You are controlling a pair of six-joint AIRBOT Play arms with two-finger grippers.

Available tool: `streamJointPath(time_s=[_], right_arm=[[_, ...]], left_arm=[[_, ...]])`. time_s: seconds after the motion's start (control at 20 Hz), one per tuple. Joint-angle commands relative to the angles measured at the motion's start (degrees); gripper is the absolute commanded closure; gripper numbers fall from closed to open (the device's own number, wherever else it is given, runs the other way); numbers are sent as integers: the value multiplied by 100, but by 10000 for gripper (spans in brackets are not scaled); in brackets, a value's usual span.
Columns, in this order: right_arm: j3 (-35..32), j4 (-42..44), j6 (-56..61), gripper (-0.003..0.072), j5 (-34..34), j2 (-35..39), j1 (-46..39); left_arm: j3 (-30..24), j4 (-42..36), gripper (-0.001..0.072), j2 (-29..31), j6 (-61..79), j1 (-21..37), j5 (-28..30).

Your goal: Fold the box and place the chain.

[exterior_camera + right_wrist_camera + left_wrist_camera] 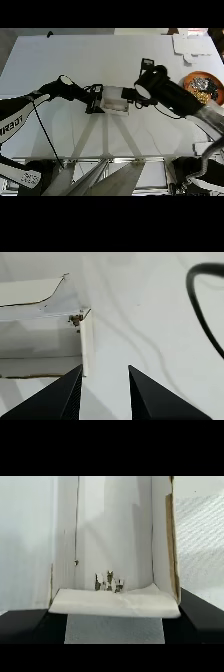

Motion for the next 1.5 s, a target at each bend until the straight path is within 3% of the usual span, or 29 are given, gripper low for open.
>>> streamJointPath(time_s=[0.0,0.2,0.3,0.5,0.8,1.0,1.2,1.45], right_arm=[[2,-1071,7,368,356,890,-7],[2,-2361,-433,368,1408,1609,-483],[2,-2540,-1207,373,1694,1797,-979],[0,-2448,-2129,400,1637,1915,-2162],[-11,-1228,-3705,401,815,1746,-4511],[-13,498,-5482,434,262,1202,-6100],[-13,907,-6004,126,-350,293,-6926],[-11,1012,-6006,112,-1123,-743,-7038]], left_arm=[[-2,2,334,0,-2,0,2],[-2,2,334,0,-2,0,2],[0,0,334,0,-2,0,2],[0,0,334,0,-2,0,2],[0,0,334,0,-2,0,2],[0,2,334,0,-2,0,2],[0,2,334,0,-2,0,2],[0,0,334,0,-2,0,2]])
